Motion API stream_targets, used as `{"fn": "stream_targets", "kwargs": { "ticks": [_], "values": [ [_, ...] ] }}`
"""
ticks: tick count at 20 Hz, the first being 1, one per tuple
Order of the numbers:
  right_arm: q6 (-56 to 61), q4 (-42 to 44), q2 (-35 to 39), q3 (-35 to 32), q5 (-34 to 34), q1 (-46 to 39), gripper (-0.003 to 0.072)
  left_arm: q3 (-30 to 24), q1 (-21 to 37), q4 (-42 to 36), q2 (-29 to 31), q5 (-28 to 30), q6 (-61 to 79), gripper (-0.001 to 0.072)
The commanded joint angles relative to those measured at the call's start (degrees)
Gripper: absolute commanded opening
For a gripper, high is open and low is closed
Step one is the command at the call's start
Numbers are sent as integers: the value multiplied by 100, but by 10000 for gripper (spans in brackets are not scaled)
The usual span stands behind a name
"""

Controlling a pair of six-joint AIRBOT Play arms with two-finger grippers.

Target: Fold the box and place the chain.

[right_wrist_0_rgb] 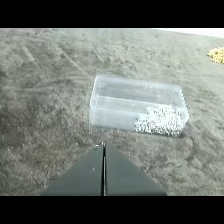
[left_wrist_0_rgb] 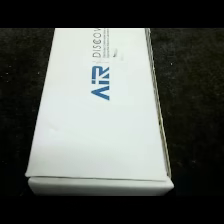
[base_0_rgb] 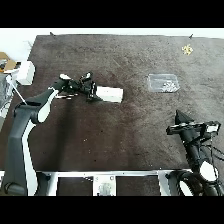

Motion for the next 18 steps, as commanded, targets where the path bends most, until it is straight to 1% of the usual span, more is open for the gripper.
{"fn": "stream_targets", "kwargs": {
  "ticks": [1, 4, 6, 8, 9, 10, 12, 14, 15, 16, 18],
  "values": [
    [7, -35, 76, -59, -22, 4, 2, 20, 9, -297, 17, 17, -275, 11],
    [7, -35, 76, -59, -20, 4, 2, 210, 96, -636, 280, 109, -809, 9],
    [7, -35, 76, -59, -20, 4, 2, 341, 240, -632, 734, 396, -1390, 9],
    [7, -33, 76, -59, -9, 4, 1, 352, 470, -579, 1412, 981, -2181, 7],
    [9, -33, 76, -59, -2, 4, 1, 352, 627, -461, 1803, 1421, -2824, 5],
    [7, -33, 76, -59, -2, 4, 1, 350, 782, -238, 2162, 1840, -3388, 4],
    [7, -33, 76, -59, -2, 4, 1, 326, 1113, 645, 2876, 2638, -4522, 4],
    [9, -33, 76, -59, -2, 4, 1, 79, 1467, 1576, 3600, 3132, -5547, 4],
    [7, -33, 76, -59, -4, 4, 2, -188, 1655, 2063, 3993, 3370, -6015, 4],
    [7, -33, 76, -59, -2, 4, 1, -540, 1847, 2361, 4382, 3585, -6308, 4],
    [9, -33, 76, -59, -2, 4, 2, -1491, 2319, 2590, 5226, 3856, -6570, 4]
  ]
}}
